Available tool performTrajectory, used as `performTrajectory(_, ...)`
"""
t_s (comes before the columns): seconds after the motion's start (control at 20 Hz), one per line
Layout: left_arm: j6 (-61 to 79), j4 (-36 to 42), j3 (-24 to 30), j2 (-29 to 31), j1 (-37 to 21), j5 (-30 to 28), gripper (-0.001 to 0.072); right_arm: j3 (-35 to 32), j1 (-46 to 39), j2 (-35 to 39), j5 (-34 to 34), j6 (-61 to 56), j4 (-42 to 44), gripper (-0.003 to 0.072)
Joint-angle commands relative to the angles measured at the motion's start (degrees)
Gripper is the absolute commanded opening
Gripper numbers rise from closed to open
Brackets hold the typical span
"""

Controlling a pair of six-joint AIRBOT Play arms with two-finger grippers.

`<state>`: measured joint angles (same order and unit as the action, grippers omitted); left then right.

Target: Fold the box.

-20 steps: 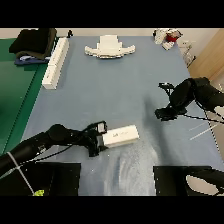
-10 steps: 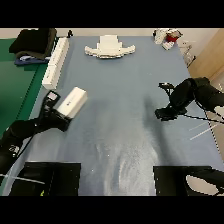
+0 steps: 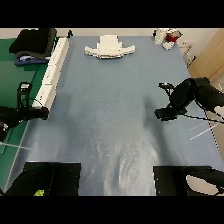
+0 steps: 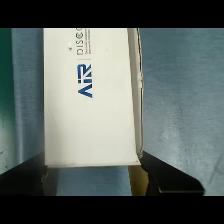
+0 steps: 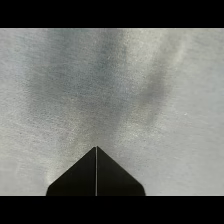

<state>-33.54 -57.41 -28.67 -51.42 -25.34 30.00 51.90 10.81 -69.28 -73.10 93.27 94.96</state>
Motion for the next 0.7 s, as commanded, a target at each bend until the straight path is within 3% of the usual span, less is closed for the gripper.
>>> performTrajectory(0.0,0.1,-0.3,-5.4,-9.5,-1.4,0.6,0.0528,0.0,0.0,0.0,0.0,0.0,0.0,0.0006)
performTrajectory(0.25,1.3,1.2,-11.6,-18.8,-1.4,0.0,0.0528,0.0,0.0,0.0,0.0,0.0,0.0,0.0006)
performTrajectory(0.65,4.7,7.2,-21.2,-28.3,-0.5,-0.1,0.0528,0.0,0.0,0.0,0.0,0.0,0.0,0.0006)
